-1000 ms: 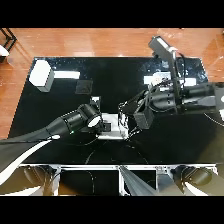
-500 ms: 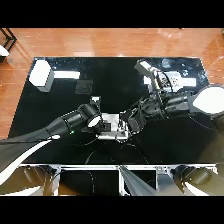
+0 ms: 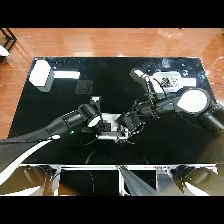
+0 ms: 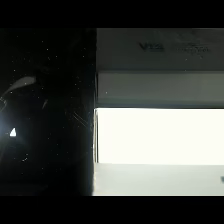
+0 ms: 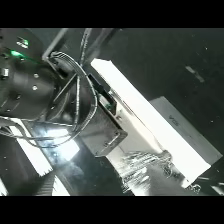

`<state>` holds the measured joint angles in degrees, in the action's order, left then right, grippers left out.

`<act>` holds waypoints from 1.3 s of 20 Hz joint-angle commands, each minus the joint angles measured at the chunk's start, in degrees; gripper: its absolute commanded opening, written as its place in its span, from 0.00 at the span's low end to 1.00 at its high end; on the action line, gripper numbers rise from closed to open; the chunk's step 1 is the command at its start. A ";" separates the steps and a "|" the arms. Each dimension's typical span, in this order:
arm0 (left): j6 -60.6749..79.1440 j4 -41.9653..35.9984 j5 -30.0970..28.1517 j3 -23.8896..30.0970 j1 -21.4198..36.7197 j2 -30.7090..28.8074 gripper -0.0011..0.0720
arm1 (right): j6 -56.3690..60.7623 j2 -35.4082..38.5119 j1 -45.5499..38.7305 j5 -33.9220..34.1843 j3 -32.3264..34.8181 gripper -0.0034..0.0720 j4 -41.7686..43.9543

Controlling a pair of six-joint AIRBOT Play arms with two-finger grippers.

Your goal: Fold the box and place the chain.

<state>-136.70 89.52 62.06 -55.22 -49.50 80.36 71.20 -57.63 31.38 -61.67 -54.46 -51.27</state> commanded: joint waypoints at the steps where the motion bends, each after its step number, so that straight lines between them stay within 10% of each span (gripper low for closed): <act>1: 0.02 0.04 -0.02 0.00 -0.02 0.02 0.04 | -0.15 -0.17 -3.80 -2.69 0.24 0.97 -1.77; 9: 0.00 0.04 -0.07 0.00 -0.02 0.02 0.04 | -23.45 4.66 -28.63 -10.95 8.72 0.97 -7.10; 15: 0.00 0.00 -0.07 0.00 -0.02 0.02 0.04 | -60.43 3.67 -20.09 1.27 23.34 0.97 -1.51; 26: 0.00 0.00 -0.07 0.00 0.00 0.02 0.04 | -76.83 -8.79 -12.68 12.00 23.47 0.97 1.97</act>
<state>-136.70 89.54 62.00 -55.22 -49.50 80.38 0.43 -64.23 17.82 -51.53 -31.11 -51.18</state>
